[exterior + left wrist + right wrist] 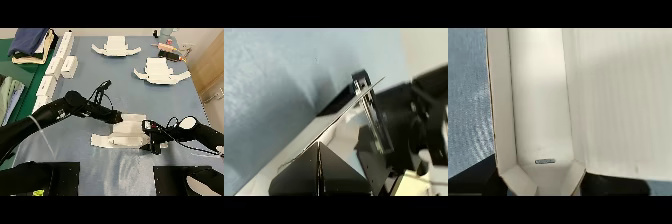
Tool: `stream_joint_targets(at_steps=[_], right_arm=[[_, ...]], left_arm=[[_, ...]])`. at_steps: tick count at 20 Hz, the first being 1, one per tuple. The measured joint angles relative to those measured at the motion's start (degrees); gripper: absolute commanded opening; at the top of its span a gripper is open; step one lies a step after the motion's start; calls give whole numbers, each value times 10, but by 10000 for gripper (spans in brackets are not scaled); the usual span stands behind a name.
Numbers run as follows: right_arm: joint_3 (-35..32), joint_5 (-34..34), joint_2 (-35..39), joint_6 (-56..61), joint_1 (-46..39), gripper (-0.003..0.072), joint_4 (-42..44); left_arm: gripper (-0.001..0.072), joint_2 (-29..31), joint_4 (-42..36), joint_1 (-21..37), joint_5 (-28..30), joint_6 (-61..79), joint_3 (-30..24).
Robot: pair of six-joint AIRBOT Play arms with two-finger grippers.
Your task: Fold the box.
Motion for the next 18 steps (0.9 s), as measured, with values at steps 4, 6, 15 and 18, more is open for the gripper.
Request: stream_joint_targets(at_steps=[4,6,15,18], right_arm=[[0,0,0,0,0,519,0],[0,0,0,0,0,518,0],[0,0,0,0,0,518,0],[0,-1,0,0,0,518,0]], left_arm=[[14,-70,-17,21,-20,-40,12],[14,-94,-19,22,-38,-54,14],[14,-118,-21,23,-59,-65,18],[13,-113,-22,33,-82,-54,32]])
